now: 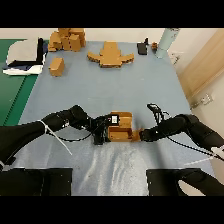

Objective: Fold the box.

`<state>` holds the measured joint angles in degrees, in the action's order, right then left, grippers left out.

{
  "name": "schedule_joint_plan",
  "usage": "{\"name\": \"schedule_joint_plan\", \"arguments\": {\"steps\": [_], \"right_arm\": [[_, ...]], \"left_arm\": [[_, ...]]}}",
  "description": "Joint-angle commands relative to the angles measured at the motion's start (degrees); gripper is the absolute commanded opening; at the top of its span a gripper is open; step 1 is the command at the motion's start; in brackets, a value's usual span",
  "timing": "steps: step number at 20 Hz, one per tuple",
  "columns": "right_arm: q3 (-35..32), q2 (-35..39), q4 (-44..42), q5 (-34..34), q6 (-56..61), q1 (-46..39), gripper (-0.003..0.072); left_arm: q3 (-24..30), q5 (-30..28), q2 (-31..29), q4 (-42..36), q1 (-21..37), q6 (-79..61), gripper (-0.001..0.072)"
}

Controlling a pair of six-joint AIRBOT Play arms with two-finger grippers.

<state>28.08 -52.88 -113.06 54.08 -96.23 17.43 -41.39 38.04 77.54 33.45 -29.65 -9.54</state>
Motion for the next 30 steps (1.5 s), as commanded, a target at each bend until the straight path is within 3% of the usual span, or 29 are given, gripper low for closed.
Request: {"name": "schedule_joint_plan", "arguments": {"steps": [1,5,6,7,8,15,20,27,30], "right_arm": [[-0.07,-0.24,-6.25,-0.02,-4.83,-0.13,0.0005],[1.62,1.05,-10.36,1.4,-6.71,-0.15,0.0007],[2.43,1.6,-10.08,1.57,-6.67,-0.15,0.0065],[3.17,2.01,-9.77,1.44,-6.6,-0.15,0.0249],[3.98,2.21,-9.66,1.44,-6.14,-0.15,0.0371],[4.57,2.08,-10.21,0.55,-6.12,0.44,0.0371],[4.59,-1.6,-8.39,-2.91,-3.17,6.01,0.0374],[9.14,-6.91,8.11,-4.28,16.04,15.17,0.0374],[12.85,-9.35,18.62,-1.05,29.83,20.9,0.0372]], "left_arm": [[-0.04,0.0,-0.04,0.0,0.0,0.0,0.0458],[-0.04,0.0,-0.04,0.0,0.0,0.0,0.0458],[-0.04,0.0,-0.04,0.0,0.0,0.0,0.0458],[-0.04,0.0,-0.04,0.0,-0.02,0.0,0.0458],[-0.04,0.0,-0.04,0.0,0.0,0.0,0.0458],[-0.04,0.0,-0.04,0.0,0.0,0.0,0.0458],[-0.04,0.0,-0.04,0.0,0.0,0.0,0.0458],[-0.04,-0.02,-0.04,0.0,0.0,0.0,0.0457],[-0.04,0.0,-0.04,0.0,0.0,0.0,0.0458]]}}
